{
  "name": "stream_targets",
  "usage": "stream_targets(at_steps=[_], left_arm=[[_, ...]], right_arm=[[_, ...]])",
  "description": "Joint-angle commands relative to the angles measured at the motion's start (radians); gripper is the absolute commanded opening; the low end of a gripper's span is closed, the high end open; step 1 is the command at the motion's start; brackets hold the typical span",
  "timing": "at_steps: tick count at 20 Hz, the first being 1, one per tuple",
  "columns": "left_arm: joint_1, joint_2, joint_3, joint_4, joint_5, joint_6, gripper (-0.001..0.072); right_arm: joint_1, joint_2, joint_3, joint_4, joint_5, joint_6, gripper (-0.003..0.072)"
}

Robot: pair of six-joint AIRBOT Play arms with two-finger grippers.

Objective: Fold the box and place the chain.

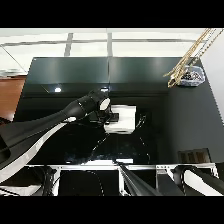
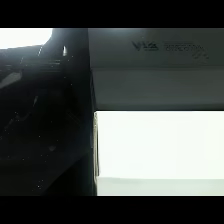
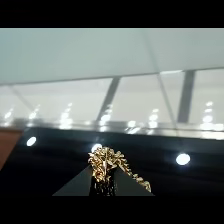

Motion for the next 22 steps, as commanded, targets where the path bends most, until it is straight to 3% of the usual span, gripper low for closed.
stream_targets(at_steps=[1, 5, 10, 22], left_arm=[[0.001, 0.0, 0.0, 0.0, 0.002, 0.0, 0.003], [0.001, 0.0, 0.0, 0.0, 0.002, 0.0, 0.0029], [0.001, 0.0, 0.0, 0.0, 0.001, 0.0, 0.003], [0.001, 0.0, 0.0, 0.0, 0.002, 0.0, 0.0029]], right_arm=[[0.002, 0.011, 0.004, 0.098, 0.141, -0.011, 0.0015], [0.109, 0.013, -0.013, 0.098, 0.178, -0.014, 0.0015], [0.285, 0.013, -0.115, 0.096, 0.185, -0.03, 0.0015], [0.388, 0.01, -0.236, 0.121, 0.15, -0.056, 0.0015]])
